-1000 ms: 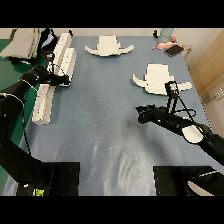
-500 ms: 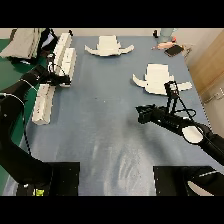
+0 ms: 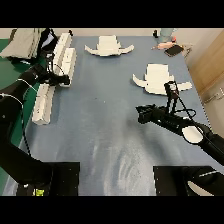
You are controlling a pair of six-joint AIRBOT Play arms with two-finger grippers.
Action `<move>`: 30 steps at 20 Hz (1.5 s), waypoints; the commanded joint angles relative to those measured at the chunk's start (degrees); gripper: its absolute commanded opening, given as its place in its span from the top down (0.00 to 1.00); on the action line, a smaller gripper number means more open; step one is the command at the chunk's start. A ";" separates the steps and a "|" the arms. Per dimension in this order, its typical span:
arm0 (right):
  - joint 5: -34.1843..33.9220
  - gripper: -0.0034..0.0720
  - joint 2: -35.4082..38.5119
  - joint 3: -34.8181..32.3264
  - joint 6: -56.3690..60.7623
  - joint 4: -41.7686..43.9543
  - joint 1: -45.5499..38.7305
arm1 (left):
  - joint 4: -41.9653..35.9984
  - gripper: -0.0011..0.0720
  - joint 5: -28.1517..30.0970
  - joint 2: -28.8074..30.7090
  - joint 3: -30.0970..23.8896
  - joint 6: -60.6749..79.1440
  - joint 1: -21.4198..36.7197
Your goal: Fold the box.
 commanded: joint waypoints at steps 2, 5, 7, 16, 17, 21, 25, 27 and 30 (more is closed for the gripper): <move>0.02 0.84 -0.02 0.04 0.00 0.04 -0.02 | -0.04 0.00 -1.99 2.80 0.09 0.09 0.42; 0.13 0.84 -0.02 0.04 0.00 0.04 0.00 | 0.02 0.00 -5.70 4.87 0.09 0.09 0.48; 0.61 0.84 -0.02 0.04 0.00 0.04 0.00 | 0.02 0.00 -8.96 6.56 0.09 0.07 0.46; 2.47 0.92 -0.02 0.04 0.07 0.04 -0.02 | 2.21 0.15 -17.99 21.62 0.09 0.00 0.46; 2.51 0.93 -0.02 0.13 0.26 0.07 -0.02 | 2.05 0.65 -19.41 23.39 0.09 0.02 0.42; 9.44 0.95 -3.26 5.18 3.04 -1.64 -1.66 | 1.90 0.97 -24.44 27.50 -0.04 0.35 0.00; 27.12 0.95 -14.60 17.99 18.53 -14.40 -7.15 | 1.92 0.97 -26.23 30.88 -6.29 3.52 -4.66; 32.61 0.95 -20.02 25.24 25.07 -19.82 -7.63 | 2.01 0.97 -23.78 33.55 -12.26 3.52 -9.07; 36.30 0.95 -26.10 33.79 29.35 -21.90 -7.63 | 2.08 0.97 -21.44 35.93 -19.56 3.10 -16.96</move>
